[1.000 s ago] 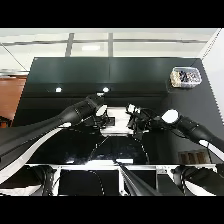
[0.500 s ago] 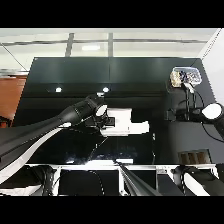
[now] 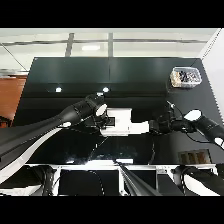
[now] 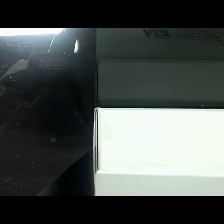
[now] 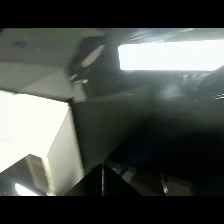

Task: Fold the box and place the chain.

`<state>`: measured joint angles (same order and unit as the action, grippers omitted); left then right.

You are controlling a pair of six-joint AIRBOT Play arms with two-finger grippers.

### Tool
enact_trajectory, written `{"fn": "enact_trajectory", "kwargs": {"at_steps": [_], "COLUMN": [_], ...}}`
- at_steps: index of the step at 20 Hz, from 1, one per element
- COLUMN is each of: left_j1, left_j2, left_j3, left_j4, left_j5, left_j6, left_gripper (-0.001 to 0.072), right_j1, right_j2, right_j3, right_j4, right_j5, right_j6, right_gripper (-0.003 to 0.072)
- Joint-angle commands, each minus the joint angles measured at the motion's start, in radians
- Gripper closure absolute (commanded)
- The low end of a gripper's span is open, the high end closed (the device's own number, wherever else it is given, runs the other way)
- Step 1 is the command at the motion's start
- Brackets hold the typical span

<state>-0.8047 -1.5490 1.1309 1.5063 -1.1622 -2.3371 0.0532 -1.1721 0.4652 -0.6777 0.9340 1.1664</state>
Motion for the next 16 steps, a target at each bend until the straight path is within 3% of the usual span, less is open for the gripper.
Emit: {"fn": "enact_trajectory", "kwargs": {"at_steps": [1, 4, 6, 7, 8, 16], "left_j1": [0.001, 0.001, 0.001, 0.001, 0.001, 0.001], "left_j2": [0.001, 0.000, 0.000, 0.000, 0.000, 0.000], "left_j3": [0.000, 0.000, 0.000, 0.000, 0.000, 0.000], "left_j4": [0.000, 0.000, 0.000, 0.000, 0.000, 0.000], "left_j5": [0.002, 0.002, 0.003, 0.003, 0.005, 0.005], "left_j6": [0.000, 0.000, 0.000, 0.000, 0.000, 0.000], "left_gripper": [0.0681, 0.0681, 0.0681, 0.0681, 0.0682, 0.0681], "right_j1": [0.048, 0.048, 0.048, 0.048, 0.048, 0.068], "right_j2": [-0.024, -0.024, -0.024, -0.024, -0.024, -0.024], "right_j3": [0.022, 0.050, 0.081, 0.097, 0.111, 0.117], "right_j4": [0.055, 0.086, 0.102, 0.103, 0.106, 0.201], "right_j5": [0.037, 0.074, 0.098, 0.102, 0.100, 0.126], "right_j6": [-0.029, -0.046, -0.048, -0.050, -0.049, -0.057], "right_gripper": [0.0670, 0.0649, 0.0234, 0.0096, 0.0067, 0.0069]}}
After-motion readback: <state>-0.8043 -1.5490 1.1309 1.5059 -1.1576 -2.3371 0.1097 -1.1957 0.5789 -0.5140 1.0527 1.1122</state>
